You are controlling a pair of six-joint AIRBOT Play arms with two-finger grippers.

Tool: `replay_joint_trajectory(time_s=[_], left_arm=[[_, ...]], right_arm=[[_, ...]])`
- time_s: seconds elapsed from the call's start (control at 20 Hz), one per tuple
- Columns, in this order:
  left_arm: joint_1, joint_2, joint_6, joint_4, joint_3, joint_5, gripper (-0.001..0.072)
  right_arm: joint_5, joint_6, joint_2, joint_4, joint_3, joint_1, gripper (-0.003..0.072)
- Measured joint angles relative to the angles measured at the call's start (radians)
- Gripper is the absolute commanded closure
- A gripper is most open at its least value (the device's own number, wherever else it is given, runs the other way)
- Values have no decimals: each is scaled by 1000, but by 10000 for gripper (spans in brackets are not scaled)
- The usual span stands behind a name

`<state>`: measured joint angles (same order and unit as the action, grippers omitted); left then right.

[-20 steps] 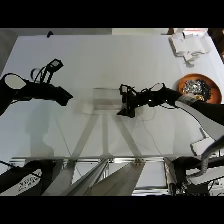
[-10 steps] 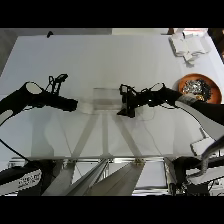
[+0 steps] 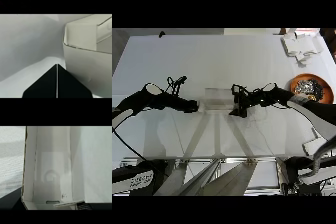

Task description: Fold the box and place the chain.

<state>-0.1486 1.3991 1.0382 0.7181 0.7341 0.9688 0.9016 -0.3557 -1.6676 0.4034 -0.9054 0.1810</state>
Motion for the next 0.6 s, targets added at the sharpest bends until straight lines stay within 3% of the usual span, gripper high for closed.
replay_joint_trajectory(time_s=[0.05,0.2,0.3,0.6], left_arm=[[-1,-3,-5,-17,0,0,535],[-2,-15,-20,-50,0,-3,531],[-2,-22,-32,-60,0,-6,377],[-2,-40,-60,-74,0,-6,370]], right_arm=[[0,0,0,0,0,0,128],[0,0,0,0,0,0,128],[0,0,0,0,0,0,128],[0,0,0,0,0,0,128]])
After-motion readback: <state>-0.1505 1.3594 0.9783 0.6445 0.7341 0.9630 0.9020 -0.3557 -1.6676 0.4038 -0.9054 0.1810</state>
